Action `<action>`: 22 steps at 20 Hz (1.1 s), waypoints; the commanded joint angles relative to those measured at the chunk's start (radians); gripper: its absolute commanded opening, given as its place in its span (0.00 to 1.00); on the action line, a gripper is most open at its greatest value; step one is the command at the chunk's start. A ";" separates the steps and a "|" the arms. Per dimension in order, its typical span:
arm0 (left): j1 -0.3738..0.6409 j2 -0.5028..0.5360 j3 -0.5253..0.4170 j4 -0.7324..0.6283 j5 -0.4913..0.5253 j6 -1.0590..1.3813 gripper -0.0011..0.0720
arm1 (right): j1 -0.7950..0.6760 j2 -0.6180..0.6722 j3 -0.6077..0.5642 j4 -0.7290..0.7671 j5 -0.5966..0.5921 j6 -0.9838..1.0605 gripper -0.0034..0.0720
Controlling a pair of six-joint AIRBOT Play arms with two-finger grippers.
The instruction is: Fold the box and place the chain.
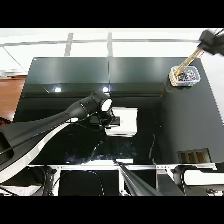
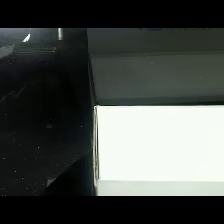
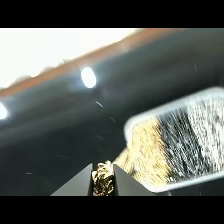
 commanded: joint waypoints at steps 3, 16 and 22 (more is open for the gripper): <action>0.001 -0.001 0.000 -0.002 0.003 0.001 0.05 | 0.000 0.259 0.000 0.127 0.011 -0.138 0.07; 0.001 -0.001 0.000 -0.001 0.006 0.001 0.05 | 0.200 0.544 -0.001 0.172 0.252 -0.130 0.07; 0.001 -0.001 0.000 -0.001 0.005 0.001 0.05 | 0.363 0.544 -0.188 0.217 0.415 -0.147 0.07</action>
